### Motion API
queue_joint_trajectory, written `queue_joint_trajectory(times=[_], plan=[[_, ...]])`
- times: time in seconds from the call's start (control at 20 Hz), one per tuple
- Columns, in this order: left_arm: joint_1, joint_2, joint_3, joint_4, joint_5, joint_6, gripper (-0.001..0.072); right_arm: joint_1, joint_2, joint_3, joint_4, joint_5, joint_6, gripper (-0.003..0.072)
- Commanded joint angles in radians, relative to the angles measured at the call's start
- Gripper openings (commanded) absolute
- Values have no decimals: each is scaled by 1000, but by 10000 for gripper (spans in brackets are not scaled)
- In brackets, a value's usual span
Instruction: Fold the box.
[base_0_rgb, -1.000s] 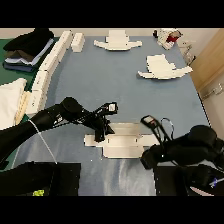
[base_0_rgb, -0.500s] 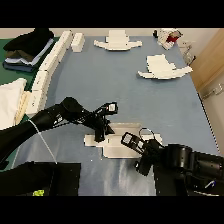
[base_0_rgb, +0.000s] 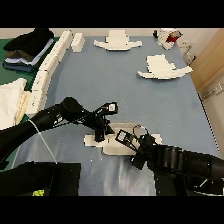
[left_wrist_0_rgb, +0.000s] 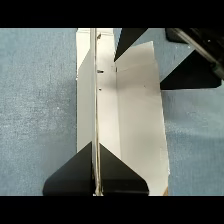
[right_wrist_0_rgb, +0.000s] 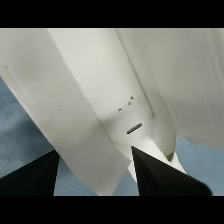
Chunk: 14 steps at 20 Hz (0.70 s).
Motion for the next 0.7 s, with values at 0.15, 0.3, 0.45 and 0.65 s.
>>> queue_joint_trajectory(times=[0.15, 0.3, 0.45, 0.65], plan=[[0, 1, 0, 0, 0, 0, 14, 0, 70, 11, -108, -69, 218, 669], [0, 1, 0, 0, 0, 0, 14, 0, 93, 11, -109, -88, 216, 720], [0, 1, 0, 0, 0, 0, 14, -2, 101, 11, -112, -87, 106, 720], [0, 1, 0, 0, 0, 0, 14, -93, 101, 11, -63, -23, -111, 720]])
